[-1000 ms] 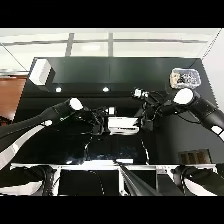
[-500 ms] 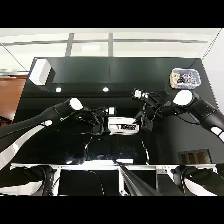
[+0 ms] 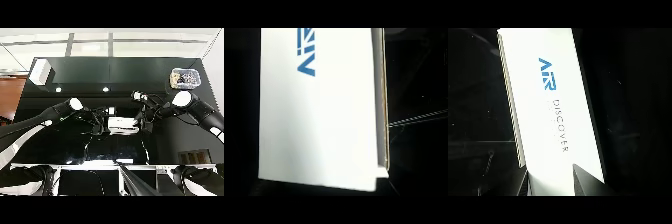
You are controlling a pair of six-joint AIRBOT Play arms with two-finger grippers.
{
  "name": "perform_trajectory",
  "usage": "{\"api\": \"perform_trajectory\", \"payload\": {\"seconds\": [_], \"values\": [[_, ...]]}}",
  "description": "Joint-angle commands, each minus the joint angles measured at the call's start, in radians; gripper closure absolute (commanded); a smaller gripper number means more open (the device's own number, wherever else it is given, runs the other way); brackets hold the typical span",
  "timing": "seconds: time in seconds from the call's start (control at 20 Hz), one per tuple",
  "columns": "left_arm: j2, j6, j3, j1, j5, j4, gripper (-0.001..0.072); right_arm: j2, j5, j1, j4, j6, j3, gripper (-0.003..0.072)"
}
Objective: Fold the box and place the chain.
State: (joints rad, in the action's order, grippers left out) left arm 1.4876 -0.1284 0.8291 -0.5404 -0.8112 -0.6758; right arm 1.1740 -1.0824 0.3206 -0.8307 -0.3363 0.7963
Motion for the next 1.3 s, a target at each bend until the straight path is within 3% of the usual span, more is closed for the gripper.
{"api": "perform_trajectory", "payload": {"seconds": [0.0,1.25], "values": [[0.001,0.001,0.0,0.0,0.0,0.0,0.0421,0.0,0.003,-0.001,-0.001,0.0,-0.001,0.0377],[0.001,0.001,0.0,0.0,0.0,0.0,0.0421,-0.002,-0.067,-0.002,-0.02,-0.023,-0.001,0.0378]]}}
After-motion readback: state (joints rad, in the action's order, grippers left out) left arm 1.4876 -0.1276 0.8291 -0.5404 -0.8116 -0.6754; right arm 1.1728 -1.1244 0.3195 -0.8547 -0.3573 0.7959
